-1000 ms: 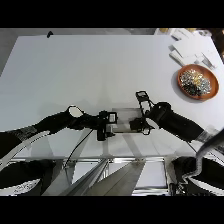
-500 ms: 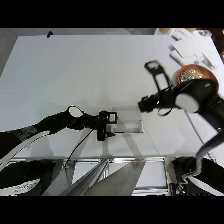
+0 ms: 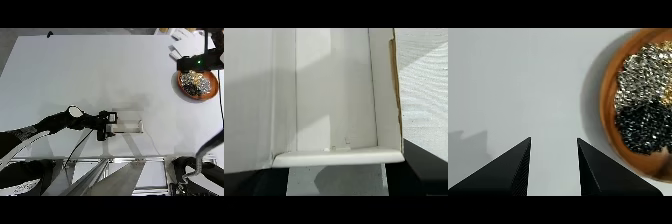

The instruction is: Fold the box and place the chain.

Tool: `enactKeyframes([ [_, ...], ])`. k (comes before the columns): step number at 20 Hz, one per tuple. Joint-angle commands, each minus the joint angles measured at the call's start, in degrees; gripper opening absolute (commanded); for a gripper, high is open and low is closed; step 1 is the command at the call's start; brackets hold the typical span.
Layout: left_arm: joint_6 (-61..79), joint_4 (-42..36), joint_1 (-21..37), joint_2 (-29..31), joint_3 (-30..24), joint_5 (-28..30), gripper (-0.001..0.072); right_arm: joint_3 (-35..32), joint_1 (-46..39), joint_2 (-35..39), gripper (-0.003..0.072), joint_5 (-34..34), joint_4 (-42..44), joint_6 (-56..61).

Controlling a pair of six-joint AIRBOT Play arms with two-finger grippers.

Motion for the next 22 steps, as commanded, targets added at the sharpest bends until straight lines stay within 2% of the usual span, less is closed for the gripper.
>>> enactKeyframes([
  [1, 0.0, 0.0, 0.0, 0.0, 0.0, 0.0, 0.0135, 0.6, -10.6, -7.1, 0.0289, -2.6, 0.0, -1.9],
  [7, 0.0, 0.0, 0.0, 0.0, 0.0, 0.0, 0.0135, 0.6, -18.4, -16.7, 0.0289, -1.0, 0.0, -7.0],
  [11, 0.0, 0.0, 0.0, 0.0, 0.0, 0.0, 0.0135, 0.6, -18.4, -20.9, 0.0288, -4.8, 0.1, -9.4],
  [17, 0.0, 0.0, 0.0, 0.0, 0.0, 0.0, 0.0135, 0.6, -18.4, -24.1, 0.0287, -7.7, 0.5, -9.4],
  [19, 0.0, 0.0, 0.0, 0.0, 0.0, 0.0, 0.0135, 0.6, -18.4, -24.4, 0.0231, -9.0, 1.9, -9.8],
  [22, 0.0, 0.0, 0.0, 0.0, 0.0, 0.0, 0.0135, 0.6, -18.4, -25.1, 0.0225, -9.6, 3.0, -9.9],
])
